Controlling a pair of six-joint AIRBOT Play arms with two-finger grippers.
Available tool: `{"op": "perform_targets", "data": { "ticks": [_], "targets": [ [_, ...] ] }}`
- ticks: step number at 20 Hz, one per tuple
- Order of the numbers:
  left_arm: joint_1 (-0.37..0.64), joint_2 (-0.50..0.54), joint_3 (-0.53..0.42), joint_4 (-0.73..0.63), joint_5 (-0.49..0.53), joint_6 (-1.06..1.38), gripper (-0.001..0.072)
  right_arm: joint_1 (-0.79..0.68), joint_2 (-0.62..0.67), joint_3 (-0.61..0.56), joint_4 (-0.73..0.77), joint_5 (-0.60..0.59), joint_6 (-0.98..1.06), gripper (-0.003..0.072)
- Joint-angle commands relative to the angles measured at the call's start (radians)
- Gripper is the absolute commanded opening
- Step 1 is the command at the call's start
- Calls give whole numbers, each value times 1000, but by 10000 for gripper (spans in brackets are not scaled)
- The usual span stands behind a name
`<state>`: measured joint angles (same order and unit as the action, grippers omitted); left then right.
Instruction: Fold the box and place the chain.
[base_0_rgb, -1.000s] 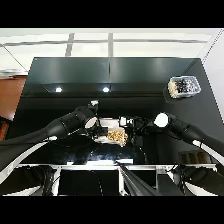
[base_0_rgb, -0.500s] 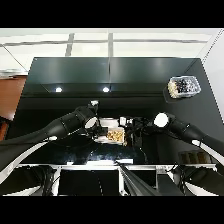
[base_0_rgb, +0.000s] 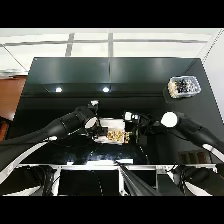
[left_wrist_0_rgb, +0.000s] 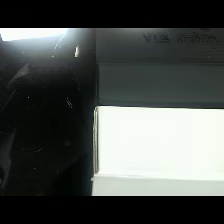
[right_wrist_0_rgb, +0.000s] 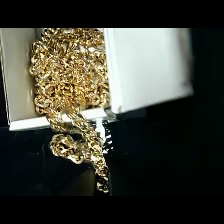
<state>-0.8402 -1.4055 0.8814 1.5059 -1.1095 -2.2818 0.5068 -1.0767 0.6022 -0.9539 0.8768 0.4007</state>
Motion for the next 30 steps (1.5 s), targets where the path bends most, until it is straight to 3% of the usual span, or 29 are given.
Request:
{"op": "perform_targets", "data": {
  "ticks": [1,3,8,14,21,26,27,28,29,30],
  "targets": [
    [0,1,0,0,1,1,31,-54,123,29,-5,63,121,21],
    [0,1,0,0,2,0,31,-62,172,56,47,90,144,20],
    [0,1,0,0,2,1,31,-62,180,139,360,164,145,20],
    [0,1,0,0,2,1,31,-62,180,200,526,148,137,21],
    [0,1,0,0,5,0,31,-54,169,173,440,137,188,22],
    [0,1,0,0,8,0,31,37,104,146,435,127,233,28],
    [0,1,0,0,9,0,31,47,93,146,431,120,233,166],
    [0,1,0,0,9,0,31,46,91,146,422,115,233,400],
    [0,1,1,0,9,0,31,29,94,148,413,119,241,450],
    [0,1,1,0,9,0,31,-5,101,148,409,143,244,450]
  ]
}}
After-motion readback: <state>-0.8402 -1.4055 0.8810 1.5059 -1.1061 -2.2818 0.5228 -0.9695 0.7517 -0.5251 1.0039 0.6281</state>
